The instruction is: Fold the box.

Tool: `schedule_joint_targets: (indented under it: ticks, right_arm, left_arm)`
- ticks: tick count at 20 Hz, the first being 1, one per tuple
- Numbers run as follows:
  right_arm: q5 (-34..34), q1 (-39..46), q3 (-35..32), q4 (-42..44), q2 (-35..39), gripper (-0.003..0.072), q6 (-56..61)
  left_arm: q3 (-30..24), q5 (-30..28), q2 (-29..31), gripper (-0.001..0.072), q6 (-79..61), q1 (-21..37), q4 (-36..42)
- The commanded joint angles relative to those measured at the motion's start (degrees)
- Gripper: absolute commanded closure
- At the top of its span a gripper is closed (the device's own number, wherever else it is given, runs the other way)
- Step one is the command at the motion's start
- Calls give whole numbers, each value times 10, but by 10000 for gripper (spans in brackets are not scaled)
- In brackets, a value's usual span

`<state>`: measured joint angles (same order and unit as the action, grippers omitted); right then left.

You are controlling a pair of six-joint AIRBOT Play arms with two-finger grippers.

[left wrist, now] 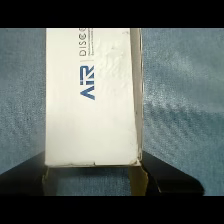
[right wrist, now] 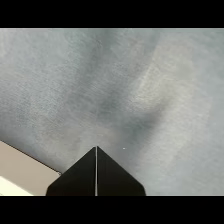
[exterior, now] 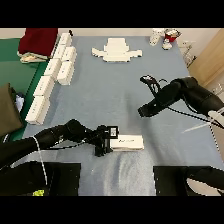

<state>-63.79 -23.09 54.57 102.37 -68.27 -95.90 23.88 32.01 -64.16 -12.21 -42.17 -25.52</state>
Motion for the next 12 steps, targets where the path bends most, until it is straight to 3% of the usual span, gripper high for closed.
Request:
schedule_joint_targets:
  ticks: [1,8,12]
  right_arm:
    - [-26,4,21,-9,-29,680,36]
    - [-27,4,20,-12,-28,680,35]
    - [-27,4,20,-12,-28,680,36]
  left_arm:
    - [0,0,0,256,0,0,0]
    - [1,-1,0,256,0,0,5]
    - [2,-20,21,256,123,37,-14]
